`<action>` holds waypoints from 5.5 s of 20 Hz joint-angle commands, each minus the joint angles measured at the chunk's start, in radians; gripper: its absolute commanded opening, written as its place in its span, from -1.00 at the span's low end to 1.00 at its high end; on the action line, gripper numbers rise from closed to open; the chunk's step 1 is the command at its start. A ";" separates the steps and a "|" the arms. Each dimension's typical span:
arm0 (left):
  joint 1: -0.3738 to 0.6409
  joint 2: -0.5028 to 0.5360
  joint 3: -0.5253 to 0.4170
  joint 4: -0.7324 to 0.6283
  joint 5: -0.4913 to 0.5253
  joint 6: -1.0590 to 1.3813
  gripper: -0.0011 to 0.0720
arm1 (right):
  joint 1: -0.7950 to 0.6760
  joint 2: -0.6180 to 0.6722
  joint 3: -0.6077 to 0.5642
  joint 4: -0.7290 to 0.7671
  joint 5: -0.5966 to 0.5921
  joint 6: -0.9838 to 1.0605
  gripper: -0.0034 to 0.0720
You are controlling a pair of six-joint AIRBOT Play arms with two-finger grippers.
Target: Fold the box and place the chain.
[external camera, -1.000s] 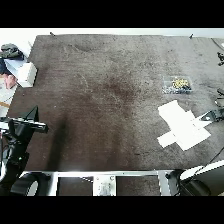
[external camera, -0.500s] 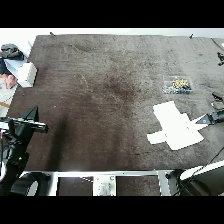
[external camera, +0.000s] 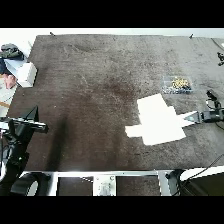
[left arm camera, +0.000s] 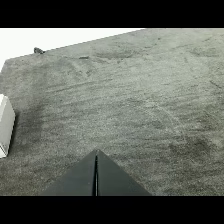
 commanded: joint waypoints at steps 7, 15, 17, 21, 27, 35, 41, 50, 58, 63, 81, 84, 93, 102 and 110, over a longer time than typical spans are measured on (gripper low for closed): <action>0.000 0.000 0.000 0.000 0.000 0.000 -0.94 | 0.483 0.256 -0.424 0.555 -0.395 -0.109 -0.95; 0.000 0.000 0.000 0.000 -0.027 -0.008 -0.93 | 0.793 0.343 -0.430 0.639 -0.971 0.012 -0.95; 0.000 0.000 0.000 0.002 -0.095 -0.005 -0.93 | 0.853 0.339 -0.430 0.643 -1.112 0.058 -0.95; 0.000 0.000 0.002 0.004 -0.212 0.082 0.53 | 0.928 0.337 -0.401 0.667 -1.170 0.002 -0.95; 0.000 -0.013 0.006 -0.058 -0.241 0.061 0.48 | 0.983 0.322 -0.377 0.679 -1.257 0.012 -0.95; 0.000 -0.546 0.336 -0.059 -0.326 -0.005 0.48 | 1.003 0.290 -0.376 0.797 -1.209 -0.112 -0.95; 0.000 -1.123 0.761 0.130 -0.632 -0.201 0.48 | 1.004 0.289 -0.377 0.796 -1.203 -0.182 -0.95; 0.000 -1.694 1.499 0.594 -1.115 -0.792 0.48 | 1.004 0.266 -0.377 0.820 -1.204 -0.183 -0.95; -0.002 -1.874 1.726 0.682 -1.174 -0.919 0.48 | 1.004 0.257 -0.376 0.836 -1.196 -0.206 -0.95; -0.002 -1.944 1.737 0.621 -1.237 -0.912 0.48 | 1.004 0.257 -0.377 0.849 -1.170 -0.209 -0.95; -0.002 -2.042 1.737 0.532 -1.402 -0.879 0.17 | 1.001 0.258 -0.377 0.856 -1.155 -0.209 -0.95; -0.002 -2.042 1.737 0.532 -1.411 -0.878 -0.03 | 1.001 0.258 -0.376 0.856 -1.155 -0.209 -0.95; -0.033 -2.042 1.738 0.538 -1.401 -0.870 -0.05 | 1.001 0.258 -0.376 0.856 -1.152 -0.209 -0.95; -0.029 -2.042 1.760 0.533 -1.405 -0.870 -0.19 | 1.001 0.258 -0.376 0.855 -1.151 -0.210 -0.95; -0.029 -2.042 1.760 0.551 -1.405 -0.845 -0.90 | 1.001 0.284 -0.377 0.796 -1.133 -0.258 -0.94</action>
